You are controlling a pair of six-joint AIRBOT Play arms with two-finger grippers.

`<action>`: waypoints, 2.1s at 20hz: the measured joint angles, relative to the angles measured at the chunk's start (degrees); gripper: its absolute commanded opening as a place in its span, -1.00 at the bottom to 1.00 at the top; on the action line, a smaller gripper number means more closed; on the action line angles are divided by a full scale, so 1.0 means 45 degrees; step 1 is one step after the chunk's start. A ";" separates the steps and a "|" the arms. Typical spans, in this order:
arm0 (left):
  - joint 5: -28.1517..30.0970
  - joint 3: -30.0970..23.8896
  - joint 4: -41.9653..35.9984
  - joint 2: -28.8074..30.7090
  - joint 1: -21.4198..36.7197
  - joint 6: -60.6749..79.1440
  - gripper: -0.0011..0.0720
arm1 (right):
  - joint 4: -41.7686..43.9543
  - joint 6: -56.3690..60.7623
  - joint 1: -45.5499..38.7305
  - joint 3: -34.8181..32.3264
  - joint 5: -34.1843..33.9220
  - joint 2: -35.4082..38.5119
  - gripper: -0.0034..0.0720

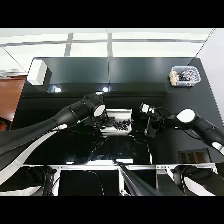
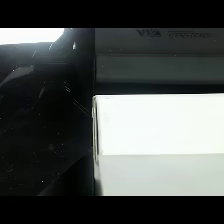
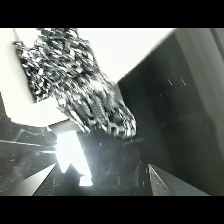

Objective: Fold the box and place the chain.

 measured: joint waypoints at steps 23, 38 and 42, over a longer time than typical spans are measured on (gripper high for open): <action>0.0000 0.0000 -0.0005 0.0000 0.0005 -0.0005 -0.89 | 0.0151 0.3847 0.1059 0.0403 -0.2905 0.0811 -0.86; 0.0000 0.0005 0.0000 0.0000 0.0000 -0.0005 -0.89 | 0.5003 0.9355 0.1851 0.0413 -0.2195 0.5338 0.64; 0.0000 0.0005 -0.0005 0.0000 0.0000 0.0000 -0.89 | 0.3803 0.9491 0.1141 0.0413 -0.1622 0.5149 0.64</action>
